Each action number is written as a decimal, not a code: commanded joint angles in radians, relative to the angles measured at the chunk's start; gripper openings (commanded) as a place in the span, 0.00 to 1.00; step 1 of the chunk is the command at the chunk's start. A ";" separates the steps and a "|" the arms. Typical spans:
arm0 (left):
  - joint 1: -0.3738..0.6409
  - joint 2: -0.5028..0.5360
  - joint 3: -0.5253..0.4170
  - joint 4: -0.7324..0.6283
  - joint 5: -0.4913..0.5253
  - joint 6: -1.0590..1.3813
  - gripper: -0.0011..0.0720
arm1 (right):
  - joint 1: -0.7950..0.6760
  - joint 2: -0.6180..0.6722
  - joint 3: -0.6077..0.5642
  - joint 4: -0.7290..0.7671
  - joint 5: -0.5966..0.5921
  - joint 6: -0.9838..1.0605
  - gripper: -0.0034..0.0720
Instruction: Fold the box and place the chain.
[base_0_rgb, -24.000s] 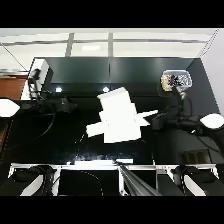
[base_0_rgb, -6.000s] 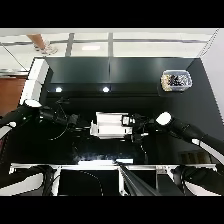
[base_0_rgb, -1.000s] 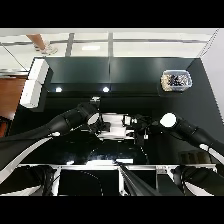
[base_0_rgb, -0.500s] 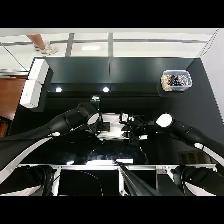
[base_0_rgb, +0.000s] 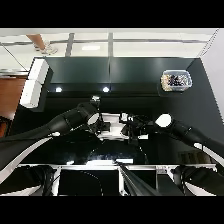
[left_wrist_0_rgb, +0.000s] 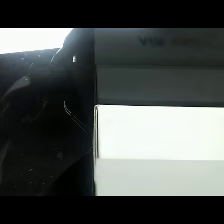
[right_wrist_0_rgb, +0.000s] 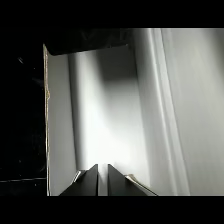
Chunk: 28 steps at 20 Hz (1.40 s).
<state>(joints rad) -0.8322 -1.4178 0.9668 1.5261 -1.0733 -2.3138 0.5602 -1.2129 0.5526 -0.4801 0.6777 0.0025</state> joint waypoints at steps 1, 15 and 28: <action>0.000 0.000 0.000 0.002 -0.005 0.002 0.06 | -0.035 0.025 0.001 -0.045 0.001 0.131 0.07; 0.001 0.000 0.000 0.002 -0.006 0.002 0.06 | -0.748 0.229 -0.105 -0.385 0.349 1.442 0.07; 0.001 0.000 0.000 0.002 -0.005 0.002 0.06 | -0.510 -0.056 -0.103 0.117 0.413 0.978 0.07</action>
